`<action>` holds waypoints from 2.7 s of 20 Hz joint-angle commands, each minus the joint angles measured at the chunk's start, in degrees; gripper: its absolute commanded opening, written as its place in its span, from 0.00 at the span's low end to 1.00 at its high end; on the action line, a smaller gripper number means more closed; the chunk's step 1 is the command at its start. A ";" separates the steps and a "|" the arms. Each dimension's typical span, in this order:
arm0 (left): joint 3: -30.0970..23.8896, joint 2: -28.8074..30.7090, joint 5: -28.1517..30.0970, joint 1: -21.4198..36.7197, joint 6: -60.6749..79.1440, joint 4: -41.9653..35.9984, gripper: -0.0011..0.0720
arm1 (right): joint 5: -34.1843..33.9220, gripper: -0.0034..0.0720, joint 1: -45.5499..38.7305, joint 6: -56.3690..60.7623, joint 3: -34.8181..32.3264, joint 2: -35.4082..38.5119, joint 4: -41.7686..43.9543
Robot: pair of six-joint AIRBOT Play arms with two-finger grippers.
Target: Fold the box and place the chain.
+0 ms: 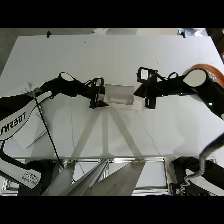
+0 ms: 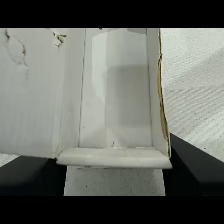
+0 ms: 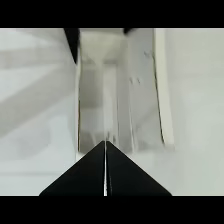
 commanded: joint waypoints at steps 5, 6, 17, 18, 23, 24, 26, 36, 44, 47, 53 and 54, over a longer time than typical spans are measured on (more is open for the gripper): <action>0.02 0.04 0.02 0.04 0.02 0.00 0.39 | -0.42 0.06 -11.93 44.68 -6.32 0.63 -18.45; 0.02 0.04 0.02 0.04 0.02 0.00 0.39 | 0.04 0.06 -12.35 45.16 -7.41 -0.72 -18.43; 0.02 0.04 0.02 0.04 0.02 0.00 0.39 | -1.53 0.06 -9.42 39.54 -7.87 -17.27 5.62; 0.02 0.04 0.02 0.04 0.02 0.00 0.39 | -1.51 0.06 -9.42 38.34 -7.87 -17.27 7.56; 0.02 0.04 0.02 0.04 0.02 0.00 0.39 | -1.77 0.07 -9.42 35.50 -7.87 -17.25 13.25; 0.02 0.04 0.02 0.04 0.02 0.00 0.39 | -1.77 0.07 -9.42 35.50 -7.87 -17.25 13.60; 0.02 0.04 0.02 0.04 0.00 0.00 0.39 | -1.53 0.09 -9.42 35.34 -7.85 -17.22 14.58; 0.02 0.04 0.02 0.04 0.02 0.00 0.39 | -0.70 0.22 -9.42 30.42 -7.82 -17.14 20.81; 0.02 0.04 0.04 0.04 0.02 0.00 0.39 | -1.73 0.23 -9.42 27.93 -7.82 -14.32 22.99; 0.02 0.04 0.02 0.04 0.02 0.00 0.39 | -2.23 0.32 -9.42 27.93 -7.82 -14.32 22.93; 0.02 0.04 0.02 0.04 0.02 0.00 0.39 | -2.32 0.58 -9.42 28.68 -7.82 -14.32 17.70; 0.02 0.04 0.04 0.04 0.02 0.00 0.39 | -2.16 0.62 -9.40 28.70 -7.82 -14.32 17.86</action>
